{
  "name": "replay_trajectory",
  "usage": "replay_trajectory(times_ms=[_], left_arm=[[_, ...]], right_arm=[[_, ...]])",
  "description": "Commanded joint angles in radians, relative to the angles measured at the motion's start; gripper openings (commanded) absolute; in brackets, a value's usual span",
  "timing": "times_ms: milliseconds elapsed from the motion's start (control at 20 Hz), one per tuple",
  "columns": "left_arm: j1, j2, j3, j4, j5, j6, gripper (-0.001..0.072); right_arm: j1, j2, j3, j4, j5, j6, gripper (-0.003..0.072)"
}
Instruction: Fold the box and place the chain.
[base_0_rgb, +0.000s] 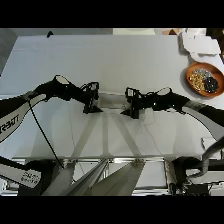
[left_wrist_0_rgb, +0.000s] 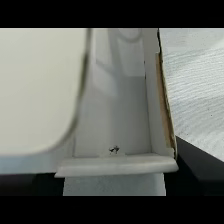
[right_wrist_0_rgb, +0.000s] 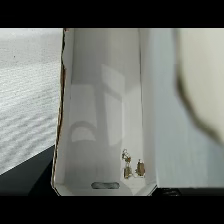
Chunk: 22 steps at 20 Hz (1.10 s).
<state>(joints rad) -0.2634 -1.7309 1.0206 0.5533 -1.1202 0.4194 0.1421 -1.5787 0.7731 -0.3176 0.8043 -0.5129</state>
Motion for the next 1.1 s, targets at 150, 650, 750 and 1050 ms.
replay_trajectory(times_ms=[150, 650, 750, 1050], left_arm=[[0.0, -0.001, 0.0, 0.001, -0.003, 0.0, 0.0278], [0.0, -0.001, 0.0, 0.001, -0.003, 0.0, 0.0278], [0.0, -0.001, 0.0, 0.001, -0.003, 0.0, 0.0278], [0.0, -0.001, 0.0, 0.001, -0.003, 0.0, 0.0278]], right_arm=[[0.0, 0.0, 0.001, 0.0, 0.0, 0.0, 0.0436], [0.0, 0.0, 0.001, 0.003, -0.001, 0.0, 0.0458], [0.0, 0.0, 0.001, 0.0, -0.013, 0.0, 0.0706], [0.0, 0.045, 0.001, -0.059, -0.015, 0.013, 0.0699]])
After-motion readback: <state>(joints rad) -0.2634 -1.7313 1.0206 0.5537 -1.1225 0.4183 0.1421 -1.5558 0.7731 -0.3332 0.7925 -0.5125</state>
